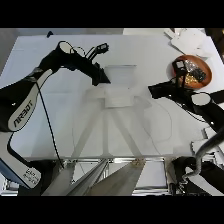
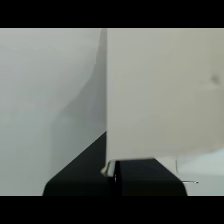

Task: Fold the box and place the chain.

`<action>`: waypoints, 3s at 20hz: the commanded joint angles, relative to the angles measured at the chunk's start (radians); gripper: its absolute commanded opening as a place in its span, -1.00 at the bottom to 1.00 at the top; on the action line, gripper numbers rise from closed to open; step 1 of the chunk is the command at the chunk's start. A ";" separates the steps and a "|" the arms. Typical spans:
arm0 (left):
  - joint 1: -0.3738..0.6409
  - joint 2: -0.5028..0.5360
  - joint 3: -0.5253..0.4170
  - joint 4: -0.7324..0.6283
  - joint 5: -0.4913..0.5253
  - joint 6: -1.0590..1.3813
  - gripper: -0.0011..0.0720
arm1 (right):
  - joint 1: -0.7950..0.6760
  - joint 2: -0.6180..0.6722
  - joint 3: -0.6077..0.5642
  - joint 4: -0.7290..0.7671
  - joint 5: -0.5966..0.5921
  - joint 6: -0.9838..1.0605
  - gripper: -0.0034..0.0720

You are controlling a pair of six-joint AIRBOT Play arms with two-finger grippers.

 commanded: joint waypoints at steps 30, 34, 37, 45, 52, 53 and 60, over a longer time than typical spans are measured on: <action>0.051 0.307 -0.418 -0.069 0.109 0.248 -0.95 | 0.000 0.296 0.001 -0.382 -0.104 0.259 0.41; 0.040 0.167 -0.418 -0.096 0.111 0.354 -0.95 | 0.000 0.296 0.001 -0.382 -0.104 0.259 0.41; 0.036 0.108 -0.418 -0.098 0.111 0.399 -0.95 | 0.000 0.296 0.001 -0.382 -0.104 0.259 0.41; 0.036 0.075 -0.418 -0.124 0.116 0.586 -0.95 | 0.000 0.296 0.001 -0.382 -0.104 0.259 0.41; 0.036 0.058 -0.418 -0.154 0.202 0.586 -0.95 | 0.000 0.296 0.001 -0.382 -0.104 0.259 0.41; 0.036 0.056 -0.418 -0.155 0.209 0.586 -0.95 | 0.000 0.296 0.001 -0.382 -0.104 0.259 0.41; 0.036 0.053 -0.419 -0.198 0.220 0.591 -0.95 | 0.000 0.296 0.001 -0.382 -0.104 0.259 0.41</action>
